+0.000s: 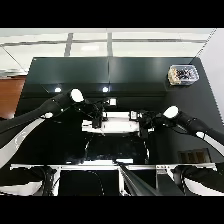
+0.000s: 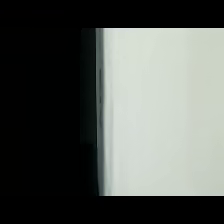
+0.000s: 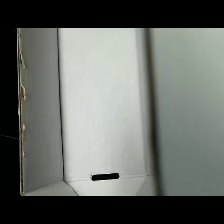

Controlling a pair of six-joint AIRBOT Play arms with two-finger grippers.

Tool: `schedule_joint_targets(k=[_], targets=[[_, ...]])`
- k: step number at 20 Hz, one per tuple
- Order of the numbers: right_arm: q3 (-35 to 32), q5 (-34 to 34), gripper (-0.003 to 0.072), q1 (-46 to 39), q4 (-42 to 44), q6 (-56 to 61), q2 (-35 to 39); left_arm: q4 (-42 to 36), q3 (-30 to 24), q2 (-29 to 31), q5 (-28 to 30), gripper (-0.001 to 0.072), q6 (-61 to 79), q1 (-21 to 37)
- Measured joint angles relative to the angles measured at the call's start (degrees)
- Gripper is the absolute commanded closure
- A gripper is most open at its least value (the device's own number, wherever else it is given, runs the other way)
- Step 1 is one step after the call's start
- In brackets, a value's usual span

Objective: Fold the box and place the chain.

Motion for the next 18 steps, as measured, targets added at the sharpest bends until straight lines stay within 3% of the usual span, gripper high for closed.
schedule_joint_targets(k=[11, 12, 13, 14, 15, 18], targets=[[0.1, -0.5, -0.0005, 0.2, -0.9, 1.0, -0.2, 0.0, 0.0, 0.0, 0.0, 0.0683, 0.0, 0.0], [0.1, -0.5, 0.0129, 0.2, -0.9, 1.0, -0.2, 0.0, 0.0, 0.0, 0.0, 0.0683, 0.0, 0.0], [0.1, -0.5, 0.0200, 0.2, -0.9, 1.1, -0.2, 0.0, 0.0, 0.0, 0.0, 0.0682, 0.0, 0.0], [0.1, -0.5, 0.0206, 0.2, -0.9, 1.1, -0.2, 0.0, 0.0, 0.0, 0.0, 0.0679, 0.0, 0.0], [0.1, -0.5, 0.0206, 0.2, -0.9, 1.1, -0.2, 0.0, 0.0, 0.0, 0.0, 0.0595, 0.0, 0.0], [0.1, -0.4, 0.0206, 0.2, -0.9, 1.1, -0.2, 0.0, 0.0, 0.2, -0.1, -0.0009, -0.4, 0.0]])
